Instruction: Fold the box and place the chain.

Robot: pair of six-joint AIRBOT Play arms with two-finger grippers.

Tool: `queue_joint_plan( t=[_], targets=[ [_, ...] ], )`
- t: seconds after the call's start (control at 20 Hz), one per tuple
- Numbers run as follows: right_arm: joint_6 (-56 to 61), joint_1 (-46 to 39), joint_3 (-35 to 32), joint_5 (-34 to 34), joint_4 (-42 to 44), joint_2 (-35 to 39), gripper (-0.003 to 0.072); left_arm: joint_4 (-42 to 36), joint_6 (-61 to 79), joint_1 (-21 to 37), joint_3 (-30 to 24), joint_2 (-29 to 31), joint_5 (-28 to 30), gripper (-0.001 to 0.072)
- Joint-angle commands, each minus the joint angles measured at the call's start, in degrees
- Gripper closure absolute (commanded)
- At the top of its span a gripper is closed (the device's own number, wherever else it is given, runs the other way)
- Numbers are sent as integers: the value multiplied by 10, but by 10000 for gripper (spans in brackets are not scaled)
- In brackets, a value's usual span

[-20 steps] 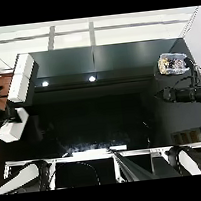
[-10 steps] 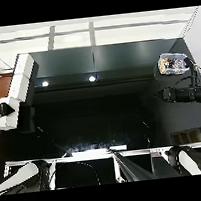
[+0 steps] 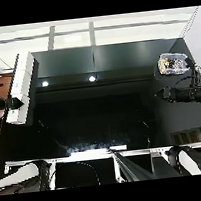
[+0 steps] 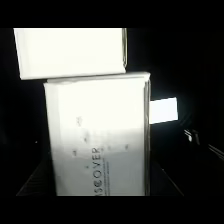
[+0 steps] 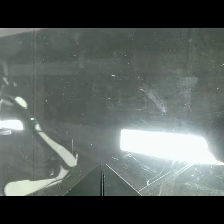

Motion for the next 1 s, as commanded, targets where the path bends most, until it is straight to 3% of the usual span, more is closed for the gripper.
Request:
queue_joint_plan(
  t=[0.0,0.25,0.3,0.35,0.45,0.55,0.65,0.95],
  targets=[
    [5,0,0,0,0,0,674,20,-43,-7,23,1,-8,-5],
    [5,0,0,0,0,0,674,21,-126,-9,110,24,-112,2],
    [4,0,0,0,0,0,674,21,-171,-12,132,28,-124,37],
    [1,0,0,0,0,0,674,16,-226,-18,153,31,-134,166],
    [-9,0,0,2,0,0,674,-33,-282,-35,187,33,-164,682],
    [-29,0,1,2,0,0,674,-94,-282,-76,195,38,-165,685],
    [-45,0,17,6,0,0,674,-84,-283,-155,191,48,-147,687],
    [-47,7,96,-34,-2,0,675,-52,-315,-461,163,64,45,686]
  ],
)
